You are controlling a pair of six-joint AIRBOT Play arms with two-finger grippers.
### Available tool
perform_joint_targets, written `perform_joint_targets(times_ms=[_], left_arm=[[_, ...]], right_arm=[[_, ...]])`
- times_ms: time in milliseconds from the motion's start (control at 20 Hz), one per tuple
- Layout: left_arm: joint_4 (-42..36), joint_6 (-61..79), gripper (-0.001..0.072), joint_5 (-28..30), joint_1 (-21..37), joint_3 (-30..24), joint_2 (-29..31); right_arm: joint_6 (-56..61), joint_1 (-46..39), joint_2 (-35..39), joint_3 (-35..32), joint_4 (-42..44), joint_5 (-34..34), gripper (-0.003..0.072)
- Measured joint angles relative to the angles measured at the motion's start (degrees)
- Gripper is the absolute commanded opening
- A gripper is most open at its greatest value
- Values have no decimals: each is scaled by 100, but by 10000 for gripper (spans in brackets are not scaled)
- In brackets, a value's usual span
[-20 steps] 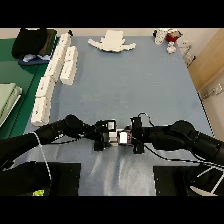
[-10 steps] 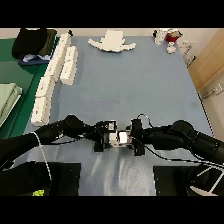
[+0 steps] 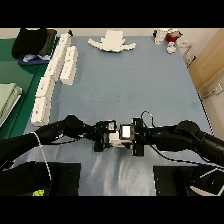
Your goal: Fold the box.
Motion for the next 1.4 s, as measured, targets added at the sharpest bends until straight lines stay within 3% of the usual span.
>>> perform_joint_targets(times_ms=[100,150,450,600,1400], left_arm=[[0,-2,429,0,0,0,0],[0,-2,429,2,0,0,0],[0,-7,429,2,0,0,0],[-2,-7,429,2,0,0,0],[4,-7,429,9,0,0,-2]], right_arm=[[538,-2,227,-133,310,225,67],[822,-2,343,-275,509,437,19],[2597,142,776,-1399,1316,2087,5],[3077,199,804,-1744,1432,2503,5],[3405,227,271,-2120,1445,2841,5]])
